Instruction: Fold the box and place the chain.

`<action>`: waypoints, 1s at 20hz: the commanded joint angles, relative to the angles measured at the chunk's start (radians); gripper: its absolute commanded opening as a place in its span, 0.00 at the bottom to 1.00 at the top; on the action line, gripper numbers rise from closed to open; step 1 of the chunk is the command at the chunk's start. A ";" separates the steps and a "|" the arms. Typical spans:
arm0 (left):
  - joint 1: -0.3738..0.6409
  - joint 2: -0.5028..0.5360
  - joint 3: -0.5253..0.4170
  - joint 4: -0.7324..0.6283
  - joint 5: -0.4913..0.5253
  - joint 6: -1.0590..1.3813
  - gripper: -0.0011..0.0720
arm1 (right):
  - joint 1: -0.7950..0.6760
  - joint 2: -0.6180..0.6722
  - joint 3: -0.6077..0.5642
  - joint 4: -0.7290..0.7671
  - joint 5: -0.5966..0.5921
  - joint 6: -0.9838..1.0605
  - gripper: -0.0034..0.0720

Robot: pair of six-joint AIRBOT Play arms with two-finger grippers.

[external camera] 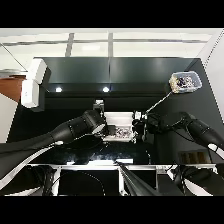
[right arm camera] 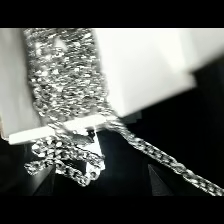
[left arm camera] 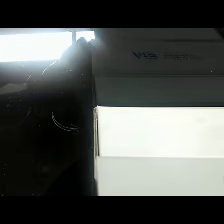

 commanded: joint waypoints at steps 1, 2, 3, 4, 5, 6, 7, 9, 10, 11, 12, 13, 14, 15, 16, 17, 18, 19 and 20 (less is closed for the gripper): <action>0.001 0.000 0.001 0.000 0.001 0.000 0.06 | 0.040 0.001 -0.026 0.003 0.035 0.006 0.99; 0.001 0.000 0.001 0.000 0.001 0.000 0.06 | 0.040 0.001 -0.027 0.004 0.031 0.006 0.99; 0.001 0.000 0.001 0.000 0.001 0.000 0.06 | 0.040 0.001 -0.028 0.002 0.029 0.006 0.99; 0.001 0.000 0.001 0.000 0.001 0.000 0.06 | 0.040 0.001 -0.030 0.000 0.029 0.006 0.99; 0.001 0.000 0.001 0.000 0.001 0.000 0.06 | 0.040 0.001 -0.033 0.000 0.029 0.006 0.99; 0.001 0.000 0.001 0.000 0.001 0.000 0.06 | 0.040 0.001 -0.039 0.000 0.030 0.006 0.99; 0.001 0.000 0.001 0.000 0.001 0.000 0.06 | 0.040 0.001 -0.048 0.000 0.037 0.007 0.99; 0.001 0.000 0.001 0.000 0.001 0.000 0.06 | 0.040 0.001 -0.061 0.000 0.039 0.007 0.99; 0.001 0.000 0.001 0.000 0.001 0.000 0.06 | 0.040 0.001 -0.061 0.000 0.043 0.007 0.99; 0.001 0.000 0.001 0.000 0.001 0.000 0.06 | 0.040 0.001 -0.061 0.000 0.050 0.007 0.98; 0.001 0.000 0.001 0.000 0.001 0.000 0.06 | 0.040 0.001 -0.061 0.000 0.056 0.007 0.98; 0.001 0.000 0.001 0.000 0.001 0.000 0.06 | 0.040 0.001 -0.061 0.000 0.055 0.007 0.80; 0.001 0.000 0.001 0.000 0.001 0.000 0.06 | 0.040 0.001 -0.061 0.000 0.051 0.007 0.69; 0.001 0.000 0.001 0.000 0.001 0.000 0.06 | 0.040 0.001 -0.061 0.000 0.051 0.007 0.67; 0.001 0.000 0.001 0.000 0.001 0.000 0.06 | 0.040 0.001 -0.061 0.000 0.051 0.007 0.67; 0.001 0.000 0.001 0.000 0.001 0.000 0.06 | 0.040 0.001 -0.061 0.000 0.051 0.007 0.65; 0.001 0.000 0.001 0.000 0.001 0.000 0.06 | 0.040 0.001 -0.061 0.000 0.039 0.007 0.31; 0.001 0.000 0.001 0.000 0.001 0.000 0.06 | 0.040 0.001 -0.061 0.000 0.030 0.007 0.12; 0.001 0.000 0.001 0.000 0.001 0.000 0.06 | 0.040 0.001 -0.061 0.001 0.024 0.007 0.12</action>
